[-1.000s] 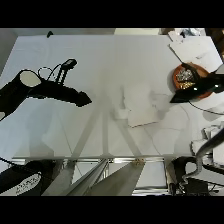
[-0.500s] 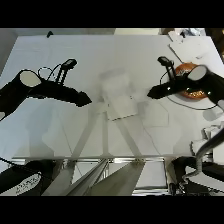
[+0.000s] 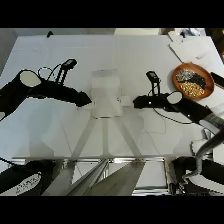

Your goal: Fold the box and place the chain.

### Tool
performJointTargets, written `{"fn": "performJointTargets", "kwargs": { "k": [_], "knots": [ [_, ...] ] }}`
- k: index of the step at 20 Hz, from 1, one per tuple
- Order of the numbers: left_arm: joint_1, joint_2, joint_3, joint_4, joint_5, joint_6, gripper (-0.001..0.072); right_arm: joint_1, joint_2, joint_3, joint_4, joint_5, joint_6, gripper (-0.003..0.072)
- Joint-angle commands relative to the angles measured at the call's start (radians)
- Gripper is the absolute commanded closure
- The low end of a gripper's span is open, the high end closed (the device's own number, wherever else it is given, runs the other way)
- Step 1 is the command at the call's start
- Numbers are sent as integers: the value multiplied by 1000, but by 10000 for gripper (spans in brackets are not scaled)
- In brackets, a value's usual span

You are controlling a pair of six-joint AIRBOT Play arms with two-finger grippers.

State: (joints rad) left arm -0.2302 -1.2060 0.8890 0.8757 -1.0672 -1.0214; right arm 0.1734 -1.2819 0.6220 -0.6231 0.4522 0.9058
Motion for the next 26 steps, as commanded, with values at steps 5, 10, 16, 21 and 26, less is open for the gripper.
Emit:
{"fn": "performJointTargets", "kwargs": {
  "k": [5,10,16,21,26],
  "knots": [
    [-1,0,0,0,0,0,212,51,32,-27,18,-109,13,674],
    [0,0,0,0,0,0,212,51,42,-27,17,-89,10,673],
    [-1,0,0,0,47,0,212,51,42,-27,17,-89,10,673],
    [-2,0,0,-11,38,0,212,51,42,-27,17,-89,10,673],
    [33,10,1,23,72,43,212,51,42,-27,17,-90,10,673]
  ]
}}
